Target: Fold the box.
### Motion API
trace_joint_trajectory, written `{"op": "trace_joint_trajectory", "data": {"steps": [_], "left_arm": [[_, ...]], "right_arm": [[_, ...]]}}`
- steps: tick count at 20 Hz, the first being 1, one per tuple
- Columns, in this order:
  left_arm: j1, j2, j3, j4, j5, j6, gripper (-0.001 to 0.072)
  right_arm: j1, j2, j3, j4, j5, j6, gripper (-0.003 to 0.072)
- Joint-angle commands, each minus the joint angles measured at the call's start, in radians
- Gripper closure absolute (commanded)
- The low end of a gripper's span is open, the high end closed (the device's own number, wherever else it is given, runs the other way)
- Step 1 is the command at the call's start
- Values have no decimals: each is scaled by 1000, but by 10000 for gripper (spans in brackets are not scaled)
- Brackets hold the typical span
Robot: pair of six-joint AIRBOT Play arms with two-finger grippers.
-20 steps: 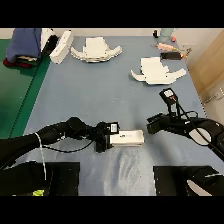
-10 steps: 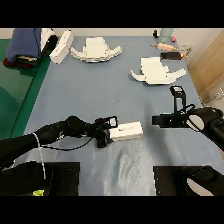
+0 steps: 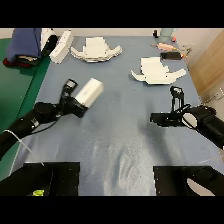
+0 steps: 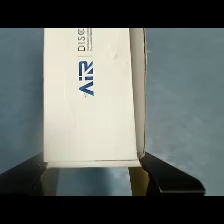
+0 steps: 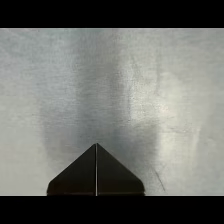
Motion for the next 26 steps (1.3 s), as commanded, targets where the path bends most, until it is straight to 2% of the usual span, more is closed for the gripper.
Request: {"op": "trace_joint_trajectory", "data": {"steps": [1, 3, 6, 12, 16, 18, 21, 26], "left_arm": [[280, -40, 60, 13, 26, -36, 165], [368, -128, 149, 13, 21, -40, 164], [422, -302, 322, 13, 7, -46, 165], [425, -614, 674, 13, 25, -50, 164], [425, -757, 842, 13, 22, -66, 164], [425, -805, 886, 35, 17, -68, 165], [425, -838, 895, 130, 16, -124, 164], [432, -840, 919, 471, -59, -423, 164]], "right_arm": [[0, -4, 1, 2, -52, 7, 684], [0, -4, 1, 5, -76, 7, 684], [0, -4, 1, 6, -100, 7, 684], [0, -4, 1, 11, -131, 7, 684], [0, -4, 1, 21, -145, 7, 684], [0, -4, 1, 24, -144, 7, 684], [0, -4, 1, 29, -144, 7, 684], [0, -5, 1, 28, -144, 7, 684]]}}
